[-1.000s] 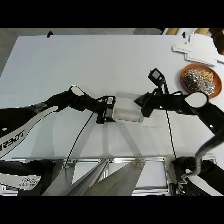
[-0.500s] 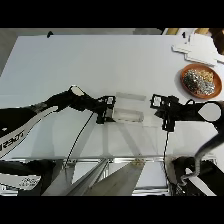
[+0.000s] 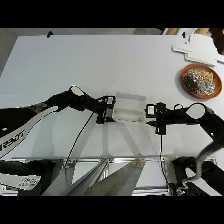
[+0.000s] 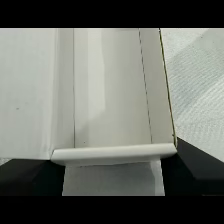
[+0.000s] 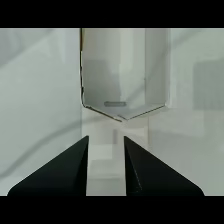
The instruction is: Fold the box and place the chain.
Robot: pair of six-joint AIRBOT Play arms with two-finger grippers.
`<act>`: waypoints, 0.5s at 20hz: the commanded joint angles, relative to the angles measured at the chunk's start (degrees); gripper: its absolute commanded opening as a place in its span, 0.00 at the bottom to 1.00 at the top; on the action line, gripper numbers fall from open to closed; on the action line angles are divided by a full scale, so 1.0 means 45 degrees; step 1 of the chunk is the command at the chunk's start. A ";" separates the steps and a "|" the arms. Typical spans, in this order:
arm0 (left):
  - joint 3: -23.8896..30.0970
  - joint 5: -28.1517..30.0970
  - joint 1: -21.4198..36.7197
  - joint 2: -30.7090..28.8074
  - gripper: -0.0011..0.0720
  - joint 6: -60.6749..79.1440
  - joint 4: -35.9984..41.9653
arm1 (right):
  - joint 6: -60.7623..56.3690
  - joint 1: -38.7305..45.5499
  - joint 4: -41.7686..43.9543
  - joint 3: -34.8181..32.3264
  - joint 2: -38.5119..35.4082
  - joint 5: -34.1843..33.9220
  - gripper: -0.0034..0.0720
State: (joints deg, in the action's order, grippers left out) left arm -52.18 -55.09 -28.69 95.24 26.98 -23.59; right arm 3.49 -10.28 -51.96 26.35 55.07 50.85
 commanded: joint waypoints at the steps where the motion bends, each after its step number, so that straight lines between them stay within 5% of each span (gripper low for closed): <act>1: -0.0010 0.0000 0.0005 -0.0010 0.20 0.0000 0.0000 | 0.1307 0.0010 0.1078 -0.0087 0.0908 -0.0554 0.27; 10: -0.0010 0.0000 0.0005 -0.0010 0.20 0.0000 0.0000 | 0.1724 0.0010 0.2715 -0.0092 0.1719 -0.0879 0.27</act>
State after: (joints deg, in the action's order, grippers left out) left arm -52.18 -55.09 -28.69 95.24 26.98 -23.59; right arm 10.13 -10.26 -43.75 25.96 62.26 46.85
